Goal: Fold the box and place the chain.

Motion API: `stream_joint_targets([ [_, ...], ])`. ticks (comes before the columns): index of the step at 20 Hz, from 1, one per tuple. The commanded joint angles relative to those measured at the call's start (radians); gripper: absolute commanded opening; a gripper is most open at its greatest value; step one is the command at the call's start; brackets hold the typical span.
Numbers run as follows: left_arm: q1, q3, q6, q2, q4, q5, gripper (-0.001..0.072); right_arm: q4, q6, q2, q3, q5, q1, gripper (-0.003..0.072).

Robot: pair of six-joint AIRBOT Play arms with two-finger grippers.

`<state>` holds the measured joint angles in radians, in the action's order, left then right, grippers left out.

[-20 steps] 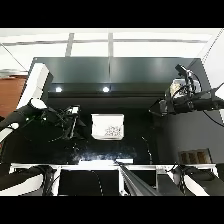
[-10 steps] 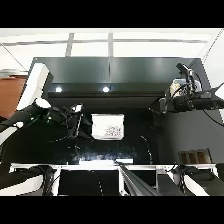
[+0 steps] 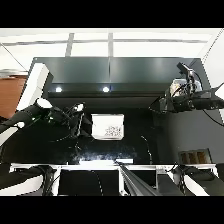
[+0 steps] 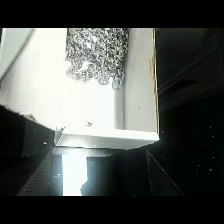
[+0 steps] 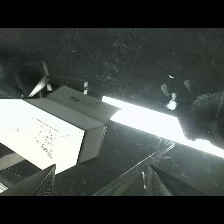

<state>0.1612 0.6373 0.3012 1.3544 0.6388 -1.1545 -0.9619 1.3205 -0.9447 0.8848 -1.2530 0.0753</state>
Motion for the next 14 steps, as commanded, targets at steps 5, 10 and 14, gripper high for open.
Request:
stream_joint_targets([
  [5, 0.035, 0.001, -0.029, 0.001, 0.0, 0.035, 0.0708, 0.0, 0.004, 0.0, 0.0, 0.0, 0.0, 0.0697],
  [10, 0.058, 0.001, -0.047, 0.0, 0.008, 0.055, 0.0709, 0.0, 0.005, 0.0, 0.0, 0.0, 0.0, 0.0697],
  [14, 0.058, 0.001, -0.047, 0.0, 0.008, 0.055, 0.0709, 0.0, 0.005, -0.001, 0.0, 0.0, 0.0, 0.0697],
])
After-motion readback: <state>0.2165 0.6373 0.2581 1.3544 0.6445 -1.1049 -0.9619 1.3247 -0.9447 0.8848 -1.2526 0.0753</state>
